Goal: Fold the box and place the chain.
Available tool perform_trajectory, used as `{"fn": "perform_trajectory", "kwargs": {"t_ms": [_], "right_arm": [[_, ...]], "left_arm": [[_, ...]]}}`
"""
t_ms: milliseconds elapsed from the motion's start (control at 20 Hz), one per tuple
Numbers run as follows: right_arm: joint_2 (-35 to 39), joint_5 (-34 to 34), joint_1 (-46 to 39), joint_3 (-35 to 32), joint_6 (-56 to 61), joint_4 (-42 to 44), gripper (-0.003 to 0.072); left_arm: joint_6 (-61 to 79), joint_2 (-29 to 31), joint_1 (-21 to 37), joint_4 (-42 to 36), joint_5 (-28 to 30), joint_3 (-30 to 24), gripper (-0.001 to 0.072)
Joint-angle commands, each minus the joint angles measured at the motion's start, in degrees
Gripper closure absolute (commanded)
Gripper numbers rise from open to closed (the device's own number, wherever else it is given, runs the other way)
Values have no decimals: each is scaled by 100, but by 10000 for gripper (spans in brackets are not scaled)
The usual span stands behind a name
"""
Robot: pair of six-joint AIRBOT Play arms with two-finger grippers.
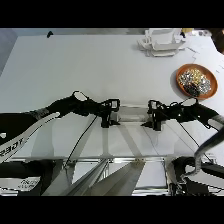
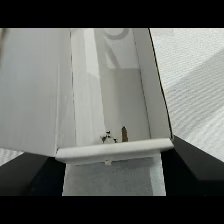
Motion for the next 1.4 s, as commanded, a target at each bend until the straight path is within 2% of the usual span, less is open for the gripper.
{"fn": "perform_trajectory", "kwargs": {"t_ms": [0,550,600,650,700,950,1150,1350], "right_arm": [[2,11,4,0,0,-2,290],[2,68,4,0,11,-28,292],[2,181,4,0,11,-50,263],[2,131,4,0,153,-33,75],[4,-13,4,0,516,42,-12],[249,-4,4,2,1335,-487,-11],[1043,-367,4,2,2575,-1674,4],[1958,-249,4,0,3204,-2435,4]], "left_arm": [[-2,-2,-2,-2,0,4,625],[-2,-2,-2,-2,-24,4,625],[-2,-2,-2,-2,-22,4,625],[-2,-2,-2,-2,-22,4,625],[-2,-2,-2,-2,-22,4,625],[-2,-2,-2,-2,-22,4,625],[-2,-2,-2,-2,-24,4,625],[-2,-2,-2,-2,-24,4,625]]}}
